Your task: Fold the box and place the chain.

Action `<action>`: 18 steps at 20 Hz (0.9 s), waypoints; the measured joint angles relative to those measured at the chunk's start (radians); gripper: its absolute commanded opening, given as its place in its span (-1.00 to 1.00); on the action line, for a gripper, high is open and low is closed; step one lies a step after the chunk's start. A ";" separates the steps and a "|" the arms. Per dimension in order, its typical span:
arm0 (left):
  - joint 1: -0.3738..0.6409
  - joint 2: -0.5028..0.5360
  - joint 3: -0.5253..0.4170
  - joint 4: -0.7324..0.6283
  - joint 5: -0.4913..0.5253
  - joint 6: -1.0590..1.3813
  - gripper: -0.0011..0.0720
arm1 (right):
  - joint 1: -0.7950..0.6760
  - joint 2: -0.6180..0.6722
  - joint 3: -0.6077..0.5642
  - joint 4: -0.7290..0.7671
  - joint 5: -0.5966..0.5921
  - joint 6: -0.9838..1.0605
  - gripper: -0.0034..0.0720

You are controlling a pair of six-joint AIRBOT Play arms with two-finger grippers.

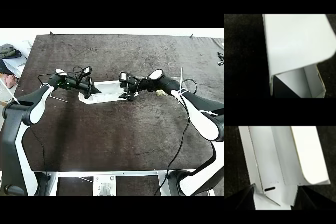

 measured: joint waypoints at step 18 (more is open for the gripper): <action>-0.001 0.000 0.000 0.000 -0.002 0.001 -0.93 | -0.009 -0.167 0.136 0.066 0.194 -0.031 0.66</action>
